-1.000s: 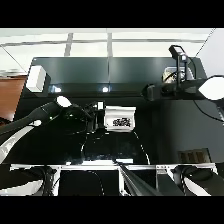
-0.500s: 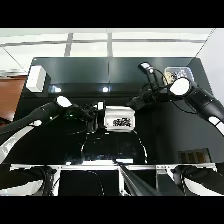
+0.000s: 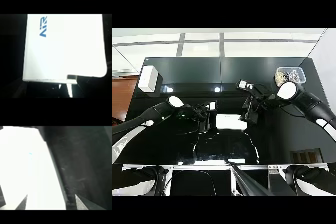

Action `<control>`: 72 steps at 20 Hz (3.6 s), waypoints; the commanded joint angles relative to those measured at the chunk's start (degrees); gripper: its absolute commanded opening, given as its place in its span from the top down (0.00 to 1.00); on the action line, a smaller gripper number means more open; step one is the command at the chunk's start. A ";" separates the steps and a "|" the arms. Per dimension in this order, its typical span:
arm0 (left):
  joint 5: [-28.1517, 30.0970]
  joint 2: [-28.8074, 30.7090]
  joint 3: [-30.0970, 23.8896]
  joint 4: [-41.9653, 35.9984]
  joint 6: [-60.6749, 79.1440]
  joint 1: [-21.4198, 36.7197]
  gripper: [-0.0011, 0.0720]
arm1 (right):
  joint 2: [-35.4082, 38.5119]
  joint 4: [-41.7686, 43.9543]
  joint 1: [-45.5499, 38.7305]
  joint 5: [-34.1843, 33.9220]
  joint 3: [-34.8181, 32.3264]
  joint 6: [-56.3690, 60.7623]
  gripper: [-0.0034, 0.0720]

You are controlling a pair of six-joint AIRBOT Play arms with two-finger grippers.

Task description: Fold the box and place the chain.

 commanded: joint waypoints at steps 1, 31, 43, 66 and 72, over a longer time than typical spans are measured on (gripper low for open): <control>0.02 -0.04 0.00 0.02 -0.02 0.00 0.46 | 0.02 1.46 0.70 1.38 -0.90 -3.23 0.05; 0.02 -0.04 0.00 0.02 -0.02 0.00 0.46 | -0.07 1.44 0.74 2.08 -2.69 -4.85 0.71; 0.02 -0.04 0.00 0.02 -0.02 0.00 0.46 | -0.83 1.62 0.94 4.92 -2.23 -1.44 0.70; 0.00 -0.04 0.00 -0.04 -0.04 0.00 0.46 | -6.71 19.74 -3.74 -1.62 -10.84 30.69 0.93; 0.02 -0.04 0.00 -0.07 -0.04 0.00 0.46 | -6.64 19.12 -3.74 -2.27 -10.80 32.00 0.93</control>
